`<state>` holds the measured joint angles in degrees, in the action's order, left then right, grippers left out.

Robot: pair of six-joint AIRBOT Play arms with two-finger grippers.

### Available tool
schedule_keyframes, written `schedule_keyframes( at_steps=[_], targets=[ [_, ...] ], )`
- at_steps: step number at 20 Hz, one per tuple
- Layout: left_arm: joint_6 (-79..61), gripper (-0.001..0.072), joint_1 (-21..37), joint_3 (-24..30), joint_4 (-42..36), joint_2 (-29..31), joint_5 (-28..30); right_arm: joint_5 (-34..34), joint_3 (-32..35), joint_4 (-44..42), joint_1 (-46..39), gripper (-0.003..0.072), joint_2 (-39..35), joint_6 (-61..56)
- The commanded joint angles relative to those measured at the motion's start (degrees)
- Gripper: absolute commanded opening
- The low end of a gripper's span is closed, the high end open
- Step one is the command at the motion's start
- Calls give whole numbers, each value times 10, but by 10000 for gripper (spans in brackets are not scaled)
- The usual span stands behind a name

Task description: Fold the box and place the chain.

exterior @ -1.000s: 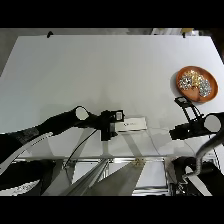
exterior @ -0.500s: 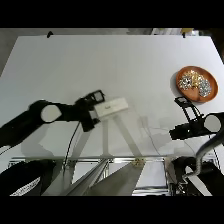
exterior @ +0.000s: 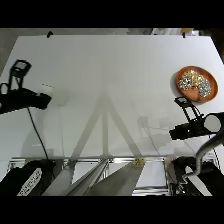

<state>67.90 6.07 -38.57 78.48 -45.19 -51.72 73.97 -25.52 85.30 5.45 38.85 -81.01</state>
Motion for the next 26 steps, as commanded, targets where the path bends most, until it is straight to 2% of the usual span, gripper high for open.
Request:
schedule_keyframes(
  at_steps=[1, 3, 5, 9, 10, 12, 15, 17, 18, 23, 26],
  targets=[
    [23, 214, 96, 1, -17, -28, -24, 0, 0, 0, 0, 15, 0, 0],
    [23, 227, 108, 3, -17, -58, -54, 0, 0, 0, 0, 15, 0, 0],
    [29, 363, 108, 3, -16, -80, -108, 0, 0, 0, 0, 15, 0, 0],
    [29, 375, 107, 3, -15, -79, -229, 1, 0, 0, 0, 15, -1, 0],
    [31, 379, 107, 3, -15, -76, -245, 2, 0, 0, 0, 15, -1, 0],
    [31, 448, 106, 4, -15, -63, -264, 2, 0, 0, 0, 15, -2, 0],
    [31, 473, 106, 4, -12, -41, -288, 2, 0, 0, 0, 15, -2, 0],
    [33, 653, 106, 4, -13, -27, -301, 2, 0, 0, 0, 15, -2, 0],
    [36, 700, 104, 4, -11, -22, -307, 2, 0, 0, 0, 15, -2, 0],
    [46, 701, 57, 4, 25, -12, -355, 2, 0, 0, 0, 15, -2, 0],
    [47, 701, 39, 4, 50, 13, -370, 2, 0, 0, 0, 15, -2, 0]
  ],
)
